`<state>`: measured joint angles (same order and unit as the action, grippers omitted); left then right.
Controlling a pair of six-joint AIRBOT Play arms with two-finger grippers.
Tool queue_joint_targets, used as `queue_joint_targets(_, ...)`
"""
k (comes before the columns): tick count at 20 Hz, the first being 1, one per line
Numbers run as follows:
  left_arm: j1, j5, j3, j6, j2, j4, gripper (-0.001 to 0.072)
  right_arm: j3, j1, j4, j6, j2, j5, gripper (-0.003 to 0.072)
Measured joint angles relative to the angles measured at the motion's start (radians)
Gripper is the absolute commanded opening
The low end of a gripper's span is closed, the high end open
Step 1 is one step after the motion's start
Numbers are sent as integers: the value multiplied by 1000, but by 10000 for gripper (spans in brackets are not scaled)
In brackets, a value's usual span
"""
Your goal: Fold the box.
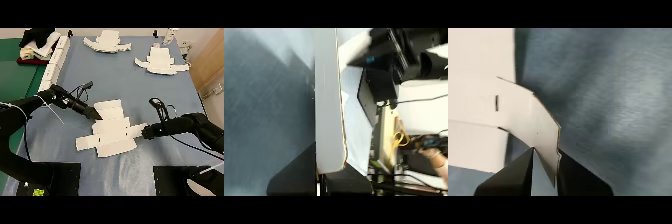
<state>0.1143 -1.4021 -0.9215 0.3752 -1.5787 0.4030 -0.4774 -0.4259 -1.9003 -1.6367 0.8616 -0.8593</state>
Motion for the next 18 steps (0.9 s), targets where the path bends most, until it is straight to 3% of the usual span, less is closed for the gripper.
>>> queue_joint_targets(1,11,4,0,-44,19,-7,9,-13,2,78,65,0,2,477)
queue_joint_targets(6,87,80,1,-240,127,-11,5,-108,2,330,309,0,7,477)
queue_joint_targets(10,163,232,40,-366,255,-15,5,-192,2,463,452,0,11,477)
queue_joint_targets(18,349,621,340,-706,557,-115,6,-234,2,576,607,0,12,476)
